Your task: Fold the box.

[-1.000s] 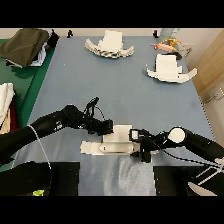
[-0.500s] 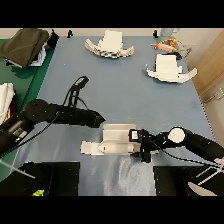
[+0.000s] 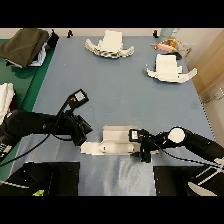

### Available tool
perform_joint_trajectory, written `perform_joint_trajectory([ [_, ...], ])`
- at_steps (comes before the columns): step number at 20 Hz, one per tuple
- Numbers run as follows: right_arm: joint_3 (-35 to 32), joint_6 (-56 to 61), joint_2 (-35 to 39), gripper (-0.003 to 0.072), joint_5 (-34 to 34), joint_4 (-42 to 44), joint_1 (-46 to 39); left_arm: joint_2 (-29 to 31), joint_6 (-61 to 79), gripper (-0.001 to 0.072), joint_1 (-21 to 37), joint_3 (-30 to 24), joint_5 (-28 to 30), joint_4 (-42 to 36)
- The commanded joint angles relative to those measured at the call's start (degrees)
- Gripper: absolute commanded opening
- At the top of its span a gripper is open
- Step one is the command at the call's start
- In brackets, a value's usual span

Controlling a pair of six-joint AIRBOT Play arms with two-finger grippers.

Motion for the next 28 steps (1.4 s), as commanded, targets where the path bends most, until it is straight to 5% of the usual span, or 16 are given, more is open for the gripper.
perform_joint_trajectory([
  [1,0.02,0.02,0.04,0.0483,0.02,0.04,-0.02,0.37,17.75,0.0694,0.48,-4.57,2.32,-2.16],
  [7,0.02,0.02,0.04,0.0484,0.02,0.04,-0.02,-3.04,39.39,0.0693,0.57,-12.85,4.79,-10.54],
  [15,0.02,0.02,0.04,0.0483,0.02,0.04,-0.02,-11.65,48.7,0.0692,-0.22,-13.09,3.04,-17.81],
  [17,0.02,0.02,0.04,0.0484,0.02,0.04,-0.02,-13.75,48.94,0.0505,-1.38,-13.09,5.2,-19.1],
  [20,0.02,0.02,0.04,0.0483,0.02,0.04,-0.02,-16.33,50.03,0.044,-2.73,-13.09,8.66,-21.14],
  [21,0.02,0.02,0.04,0.0483,0.02,0.07,-0.02,-17.07,50.07,0.0285,-3.08,-13.03,9.57,-21.64],
  [22,0.02,0.02,0.04,0.0483,0.02,0.04,-0.02,-17.53,50.51,0.0232,-3.43,-13.03,10.27,-21.64],
  [26,0.02,0.02,0.04,0.0483,0.02,0.04,-0.02,-17.88,50.53,0.0201,-4.85,-13.03,13.51,-22.49],
  [27,0.02,0.02,0.04,0.0483,0.02,0.07,-0.02,-17.9,51.06,0.0101,-4.96,-13.03,13.68,-22.99],
  [28,0.02,0.02,0.04,0.0483,0.02,0.07,-0.02,-17.9,51.8,0.0102,-5.16,-13.03,14.08,-23.5],
])
